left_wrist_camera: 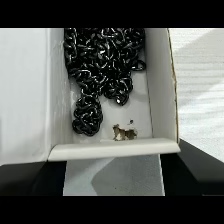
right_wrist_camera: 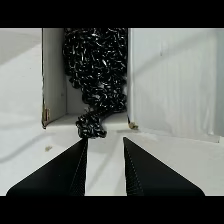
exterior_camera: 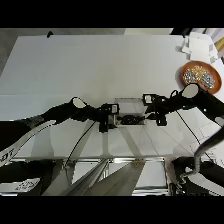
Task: Fold the box and place the chain.
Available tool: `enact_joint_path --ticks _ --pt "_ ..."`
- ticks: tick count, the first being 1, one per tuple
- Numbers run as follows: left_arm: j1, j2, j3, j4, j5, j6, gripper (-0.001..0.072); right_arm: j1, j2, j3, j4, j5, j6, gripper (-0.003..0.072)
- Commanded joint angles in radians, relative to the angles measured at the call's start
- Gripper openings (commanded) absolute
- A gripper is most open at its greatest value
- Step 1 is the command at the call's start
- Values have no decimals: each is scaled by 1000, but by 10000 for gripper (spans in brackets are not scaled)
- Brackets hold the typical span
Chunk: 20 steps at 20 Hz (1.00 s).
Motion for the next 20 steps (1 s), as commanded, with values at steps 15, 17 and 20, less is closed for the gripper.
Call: enact_joint_path --ticks 15,17,20 --pt "0 1 0 0 0 0 273 1 0 0 2 53 3 37" --pt "0 1 0 0 0 0 273 1 0 0 -1 68 11 18" --pt "0 1 0 0 0 0 273 1 0 0 -1 89 11 18"
